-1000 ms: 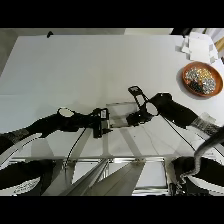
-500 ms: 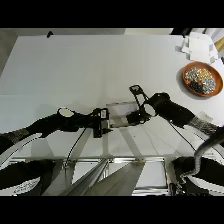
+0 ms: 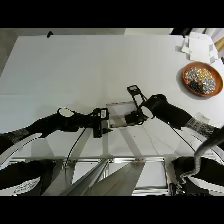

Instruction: Fold the box and place the chain.

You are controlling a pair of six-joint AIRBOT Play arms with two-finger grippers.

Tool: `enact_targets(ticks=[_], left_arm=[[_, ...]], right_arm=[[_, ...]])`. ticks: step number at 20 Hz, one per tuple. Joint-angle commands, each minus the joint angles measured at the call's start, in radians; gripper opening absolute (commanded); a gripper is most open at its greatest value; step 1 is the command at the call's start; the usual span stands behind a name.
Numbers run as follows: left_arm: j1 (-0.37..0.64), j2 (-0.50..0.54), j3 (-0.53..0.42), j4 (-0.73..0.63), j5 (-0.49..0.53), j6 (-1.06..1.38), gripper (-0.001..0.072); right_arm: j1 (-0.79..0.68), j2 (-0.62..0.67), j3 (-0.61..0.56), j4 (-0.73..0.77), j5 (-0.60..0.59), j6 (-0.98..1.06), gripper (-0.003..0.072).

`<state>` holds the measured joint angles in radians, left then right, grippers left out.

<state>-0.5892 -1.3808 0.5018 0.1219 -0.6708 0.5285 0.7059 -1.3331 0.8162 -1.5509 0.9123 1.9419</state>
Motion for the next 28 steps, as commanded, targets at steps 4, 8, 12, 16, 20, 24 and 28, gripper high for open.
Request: enact_targets(ticks=[4, 8, 12, 16, 20, 24, 28], left_arm=[[0.0, 0.0, 0.0, 0.002, 0.001, 0.002, 0.0103], [0.0, 0.0, 0.0, 0.002, 0.001, 0.002, 0.0103], [0.0, 0.0, 0.0, 0.002, 0.001, 0.002, 0.0103], [0.0, 0.0, 0.0, 0.002, 0.001, 0.002, 0.0103], [0.0, 0.0, 0.0, 0.002, 0.001, 0.002, 0.0103], [0.0, 0.0, 0.0, 0.002, 0.001, 0.002, 0.0103], [0.0, 0.0, 0.0, 0.002, 0.001, 0.002, 0.0103]], right_arm=[[0.004, -0.001, 0.0, 0.003, -0.004, 0.034, 0.0233], [0.012, -0.004, -0.001, -0.001, -0.014, 0.051, 0.0175], [0.02, -0.02, -0.013, -0.01, -0.007, 0.076, 0.0171], [0.024, -0.02, -0.013, -0.024, -0.007, 0.1, 0.0015], [0.024, -0.019, -0.013, -0.024, -0.015, 0.083, 0.0018], [0.024, 0.019, -0.013, -0.047, -0.019, 0.013, 0.0317], [0.023, 0.121, -0.013, -0.131, 0.003, -0.043, 0.0378]])
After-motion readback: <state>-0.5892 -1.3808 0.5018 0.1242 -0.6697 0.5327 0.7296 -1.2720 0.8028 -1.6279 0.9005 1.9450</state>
